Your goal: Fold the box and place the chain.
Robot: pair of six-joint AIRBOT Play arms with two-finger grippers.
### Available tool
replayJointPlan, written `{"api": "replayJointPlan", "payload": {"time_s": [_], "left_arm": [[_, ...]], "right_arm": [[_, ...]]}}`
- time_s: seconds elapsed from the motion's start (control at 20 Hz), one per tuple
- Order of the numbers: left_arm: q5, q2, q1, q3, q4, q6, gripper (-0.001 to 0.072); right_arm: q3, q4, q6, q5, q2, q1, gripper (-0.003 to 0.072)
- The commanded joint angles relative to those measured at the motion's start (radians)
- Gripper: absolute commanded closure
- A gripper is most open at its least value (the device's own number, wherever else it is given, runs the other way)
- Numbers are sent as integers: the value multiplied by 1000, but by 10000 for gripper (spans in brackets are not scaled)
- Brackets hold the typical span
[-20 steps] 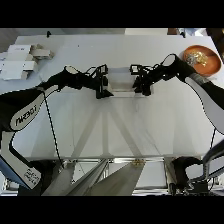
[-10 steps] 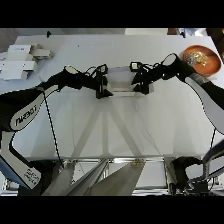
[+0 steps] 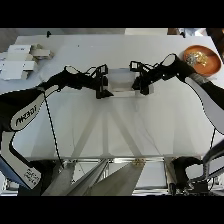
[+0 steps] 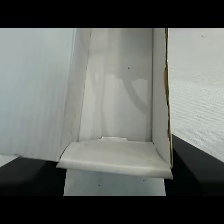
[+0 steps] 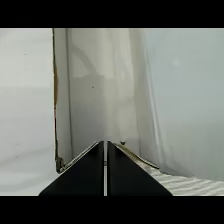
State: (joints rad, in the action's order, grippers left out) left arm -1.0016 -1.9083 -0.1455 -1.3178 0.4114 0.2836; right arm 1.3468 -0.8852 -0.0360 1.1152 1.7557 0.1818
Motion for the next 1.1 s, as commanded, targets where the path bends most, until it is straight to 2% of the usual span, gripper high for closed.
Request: {"api": "replayJointPlan", "payload": {"time_s": [0.0,0.2,0.55,0.8,0.95,1.05], "left_arm": [[2,-1,0,-1,1,0,314],[2,-1,0,-1,0,0,314],[2,-1,0,-1,1,0,314],[2,-1,0,-1,1,0,314],[2,-1,0,-1,1,0,314],[2,-1,0,-1,1,0,314]], "right_arm": [[0,-35,13,47,0,0,671],[0,-35,23,80,0,-17,671],[0,-23,180,75,-3,-109,671],[0,215,300,7,-50,-205,672],[0,163,436,-82,-101,-264,673],[0,112,573,-82,-105,-314,674]]}}
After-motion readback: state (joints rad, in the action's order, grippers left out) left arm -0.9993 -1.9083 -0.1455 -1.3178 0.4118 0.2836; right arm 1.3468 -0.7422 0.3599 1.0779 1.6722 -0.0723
